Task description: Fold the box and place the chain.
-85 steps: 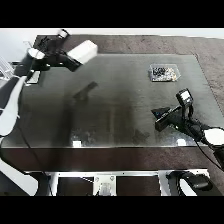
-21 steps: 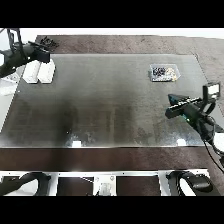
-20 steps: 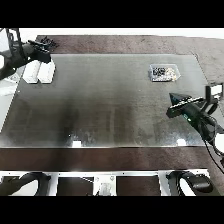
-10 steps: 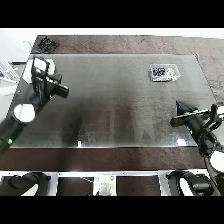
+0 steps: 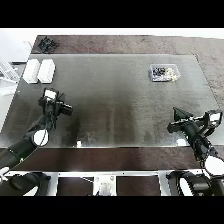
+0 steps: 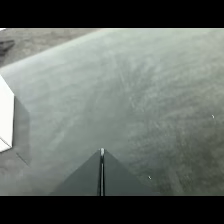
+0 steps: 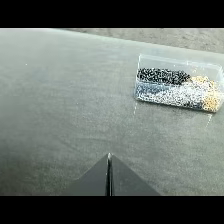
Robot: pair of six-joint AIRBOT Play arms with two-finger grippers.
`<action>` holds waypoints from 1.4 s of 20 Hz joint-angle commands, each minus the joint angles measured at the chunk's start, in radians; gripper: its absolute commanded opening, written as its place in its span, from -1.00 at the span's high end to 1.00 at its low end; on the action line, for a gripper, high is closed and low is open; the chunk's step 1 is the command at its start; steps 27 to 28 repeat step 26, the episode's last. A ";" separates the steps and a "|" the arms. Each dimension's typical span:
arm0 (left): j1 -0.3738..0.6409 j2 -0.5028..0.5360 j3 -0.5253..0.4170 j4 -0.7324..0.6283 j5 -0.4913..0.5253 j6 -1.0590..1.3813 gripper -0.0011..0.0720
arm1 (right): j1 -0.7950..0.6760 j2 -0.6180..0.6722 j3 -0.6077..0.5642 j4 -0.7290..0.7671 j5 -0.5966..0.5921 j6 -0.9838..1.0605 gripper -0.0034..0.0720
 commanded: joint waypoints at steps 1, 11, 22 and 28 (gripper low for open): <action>-0.005 0.000 -0.020 0.024 -0.030 -0.041 0.92 | 0.000 0.002 -0.008 -0.006 0.000 0.000 0.90; -0.005 0.001 -0.019 0.019 -0.075 -0.040 0.92 | 0.000 0.002 -0.010 -0.006 0.000 0.000 0.90; -0.006 0.001 -0.019 0.019 -0.075 -0.040 0.92 | 0.000 0.002 -0.010 -0.006 0.000 0.000 0.90; -0.006 0.001 -0.019 0.019 -0.076 -0.040 0.92 | 0.000 0.002 -0.010 -0.006 0.000 0.000 0.90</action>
